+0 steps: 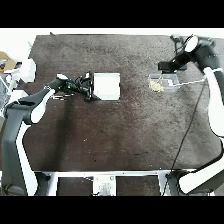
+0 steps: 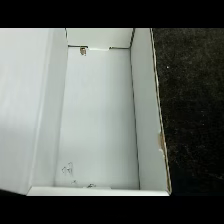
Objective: Fold the box and place the chain.
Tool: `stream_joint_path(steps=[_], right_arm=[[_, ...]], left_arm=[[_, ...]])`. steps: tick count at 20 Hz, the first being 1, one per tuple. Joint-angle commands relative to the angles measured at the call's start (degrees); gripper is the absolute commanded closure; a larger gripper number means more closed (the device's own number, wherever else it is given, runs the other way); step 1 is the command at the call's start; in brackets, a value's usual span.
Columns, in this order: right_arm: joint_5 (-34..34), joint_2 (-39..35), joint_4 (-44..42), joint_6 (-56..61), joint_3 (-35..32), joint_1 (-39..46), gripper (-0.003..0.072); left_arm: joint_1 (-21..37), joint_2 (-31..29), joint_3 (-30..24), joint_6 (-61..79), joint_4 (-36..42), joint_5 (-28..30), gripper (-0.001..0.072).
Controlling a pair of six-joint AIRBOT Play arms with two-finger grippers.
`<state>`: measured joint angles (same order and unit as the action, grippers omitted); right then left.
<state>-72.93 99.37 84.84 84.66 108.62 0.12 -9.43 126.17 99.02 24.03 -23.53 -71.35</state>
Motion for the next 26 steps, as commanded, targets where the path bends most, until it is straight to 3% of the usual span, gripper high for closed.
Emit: stream_joint_path(steps=[1,4,7,10,13,19,24,26], right_arm=[[2.1,-10.3,0.0,-1.1,0.1,-2.2,0.0683],[6.5,-19.4,3.1,-1.1,0.1,-6.7,0.0684],[16.6,-26.0,6.7,-1.1,0.1,-12.3,0.0684],[27.4,-28.7,8.0,-3.3,0.1,-18.2,0.0684],[32.6,-28.0,8.0,-4.2,0.0,-23.2,0.0684],[32.2,-20.8,7.7,-4.1,0.0,-29.6,0.0684],[23.2,-13.1,4.5,-3.8,-0.4,-34.3,0.0684],[22.9,-10.3,4.3,-3.5,-2.8,-35.7,0.0683]], left_arm=[[0.0,0.0,0.0,0.0,0.0,0.0,0.0352],[0.0,0.0,0.0,0.0,0.0,0.0,0.0352],[0.0,0.0,0.0,0.0,0.0,0.0,0.0352],[0.0,0.0,0.0,0.0,0.0,0.0,0.0352],[0.0,0.0,0.0,0.0,0.0,0.0,0.0352],[0.0,0.0,0.0,0.0,0.0,0.0,0.0351],[0.0,0.0,0.0,0.0,0.0,0.0,0.0352],[0.0,0.0,0.0,0.0,0.0,0.0,0.0352]])
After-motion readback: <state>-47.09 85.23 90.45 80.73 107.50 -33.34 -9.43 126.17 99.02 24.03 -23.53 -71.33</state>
